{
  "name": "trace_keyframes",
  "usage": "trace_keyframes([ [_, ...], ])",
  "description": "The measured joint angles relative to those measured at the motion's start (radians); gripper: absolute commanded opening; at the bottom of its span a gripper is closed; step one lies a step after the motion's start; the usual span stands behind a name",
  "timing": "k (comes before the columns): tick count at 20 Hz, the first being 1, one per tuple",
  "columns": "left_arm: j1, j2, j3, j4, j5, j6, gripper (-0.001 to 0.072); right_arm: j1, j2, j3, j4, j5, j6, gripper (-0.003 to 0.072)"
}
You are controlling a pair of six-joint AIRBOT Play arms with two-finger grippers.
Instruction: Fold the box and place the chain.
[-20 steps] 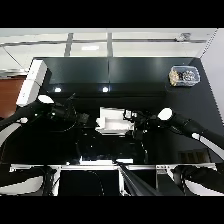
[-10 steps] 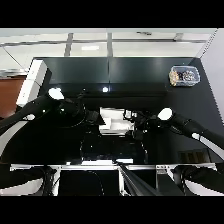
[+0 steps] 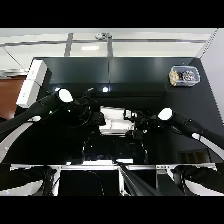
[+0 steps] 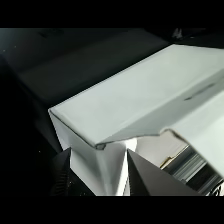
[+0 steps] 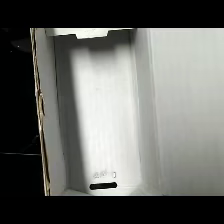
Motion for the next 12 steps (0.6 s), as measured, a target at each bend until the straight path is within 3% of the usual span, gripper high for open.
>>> trace_keyframes([
  [6, -0.014, 0.000, 0.002, 0.068, 0.005, -0.061, 0.0400, 0.000, 0.000, 0.000, -0.002, 0.000, -0.001, 0.0240],
  [12, -0.111, 0.000, 0.056, 0.286, 0.014, -0.228, 0.0400, 0.000, 0.000, 0.000, -0.003, 0.000, -0.001, 0.0240],
])
